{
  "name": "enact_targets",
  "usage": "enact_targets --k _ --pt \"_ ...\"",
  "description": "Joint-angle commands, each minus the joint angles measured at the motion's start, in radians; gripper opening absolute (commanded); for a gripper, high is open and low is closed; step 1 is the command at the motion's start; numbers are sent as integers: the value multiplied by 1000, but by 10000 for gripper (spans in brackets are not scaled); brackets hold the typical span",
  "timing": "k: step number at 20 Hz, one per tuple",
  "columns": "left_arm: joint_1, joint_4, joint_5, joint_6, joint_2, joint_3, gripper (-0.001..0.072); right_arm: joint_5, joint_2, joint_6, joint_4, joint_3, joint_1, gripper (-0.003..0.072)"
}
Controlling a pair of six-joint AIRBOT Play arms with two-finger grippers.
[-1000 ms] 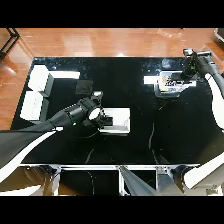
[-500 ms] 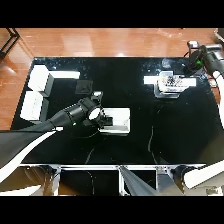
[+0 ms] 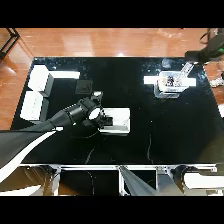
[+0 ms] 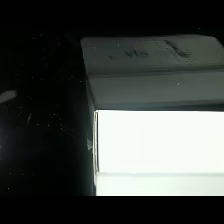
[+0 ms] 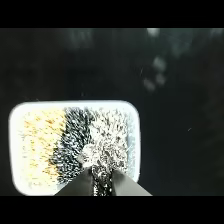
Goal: Fold the box and place the chain.
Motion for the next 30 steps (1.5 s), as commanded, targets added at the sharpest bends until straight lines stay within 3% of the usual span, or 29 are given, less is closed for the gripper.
enact_targets --k 1,9,17,24,30 --pt "1 0 -6 0 0 1 20 -31 166 -69 61 1 0 20" --pt "0 0 -29 1 0 1 19 -89 472 -110 158 1 0 20" --pt "0 0 -33 1 0 1 19 -286 626 -198 505 -14 5 21" --pt "0 0 -32 1 0 1 19 -341 666 -201 640 -209 183 23" --pt "0 0 -34 1 0 1 19 -222 666 -184 659 -401 423 22"
